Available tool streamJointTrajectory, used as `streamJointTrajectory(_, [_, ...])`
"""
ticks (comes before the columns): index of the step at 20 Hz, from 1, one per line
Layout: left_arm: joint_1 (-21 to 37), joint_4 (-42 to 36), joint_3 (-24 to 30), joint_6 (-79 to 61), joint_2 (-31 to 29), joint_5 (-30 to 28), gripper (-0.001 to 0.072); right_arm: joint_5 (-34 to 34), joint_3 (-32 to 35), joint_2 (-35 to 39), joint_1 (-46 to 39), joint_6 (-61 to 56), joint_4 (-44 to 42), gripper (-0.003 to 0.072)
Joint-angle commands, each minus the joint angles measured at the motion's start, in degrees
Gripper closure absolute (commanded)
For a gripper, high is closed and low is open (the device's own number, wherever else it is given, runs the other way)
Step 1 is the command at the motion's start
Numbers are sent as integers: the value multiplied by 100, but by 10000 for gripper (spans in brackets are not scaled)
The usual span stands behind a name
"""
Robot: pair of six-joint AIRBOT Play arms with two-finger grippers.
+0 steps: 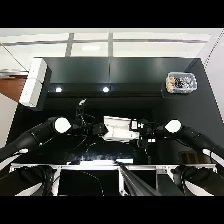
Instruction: Fold the box and place the chain.
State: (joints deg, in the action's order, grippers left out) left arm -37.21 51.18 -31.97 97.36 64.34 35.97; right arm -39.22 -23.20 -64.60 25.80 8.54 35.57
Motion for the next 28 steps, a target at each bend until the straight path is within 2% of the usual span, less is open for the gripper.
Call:
streamJointTrajectory(1, [-282,1464,-264,1349,-2,-81,28,2,2,0,2,4,4,162])
streamJointTrajectory(4, [-549,2135,-586,2000,96,219,34,2,2,0,2,4,4,162])
streamJointTrajectory(5, [-654,2339,-704,2184,153,358,51,2,2,0,2,4,4,162])
streamJointTrajectory(6, [-776,2590,-828,2433,219,514,99,2,2,0,2,4,4,162])
streamJointTrajectory(9, [-1128,3425,-1235,3101,444,1067,99,4,2,0,2,4,4,162])
streamJointTrajectory(11, [-1331,3718,-1534,3215,704,1443,99,4,2,-2,2,4,2,162])
streamJointTrajectory(13, [-1456,3755,-1829,3226,1025,1749,99,4,2,0,2,7,4,162])
streamJointTrajectory(15, [-1526,3832,-2035,3370,1307,1937,196,4,2,0,2,4,4,162])
streamJointTrajectory(18, [-1530,3838,-2197,3508,1519,2092,213,2,2,0,2,4,4,162])
streamJointTrajectory(20, [-1530,3836,-2238,3558,1539,2146,301,2,2,0,2,4,2,162])
streamJointTrajectory(21, [-1530,3836,-2238,3633,1539,2151,319,2,2,0,2,4,2,162])
streamJointTrajectory(28, [-1528,3858,-2238,3967,1569,1993,332,2,2,0,2,7,2,162])
